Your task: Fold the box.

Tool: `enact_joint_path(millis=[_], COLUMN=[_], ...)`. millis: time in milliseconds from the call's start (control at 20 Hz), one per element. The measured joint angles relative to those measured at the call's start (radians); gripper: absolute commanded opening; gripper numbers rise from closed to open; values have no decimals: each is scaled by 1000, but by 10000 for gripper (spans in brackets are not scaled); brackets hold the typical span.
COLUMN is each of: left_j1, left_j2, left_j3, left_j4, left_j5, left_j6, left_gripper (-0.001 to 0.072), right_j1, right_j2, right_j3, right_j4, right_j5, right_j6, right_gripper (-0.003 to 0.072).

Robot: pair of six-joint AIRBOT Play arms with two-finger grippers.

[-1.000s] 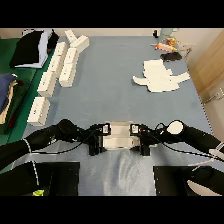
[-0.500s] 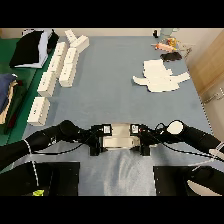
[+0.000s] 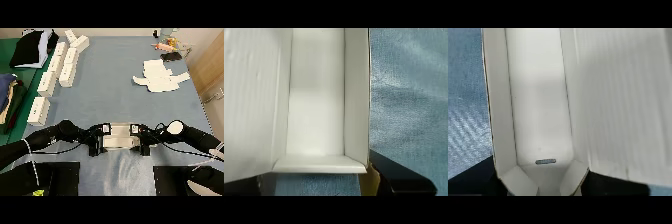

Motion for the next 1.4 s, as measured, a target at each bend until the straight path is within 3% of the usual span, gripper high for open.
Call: enact_joint_path(millis=[500, 1400], left_j1=[35, -7], left_j2=[66, 86], left_j3=[-43, -69], left_j4=[1, -164], left_j5=[27, 64], left_j6=[56, 216], left_gripper=[698, 697], right_j1=[0, 0], right_j2=[0, 0], right_j3=[0, 0], right_j4=[0, 0], right_j5=[0, 0], right_j6=[0, 0], right_gripper=[501, 501])
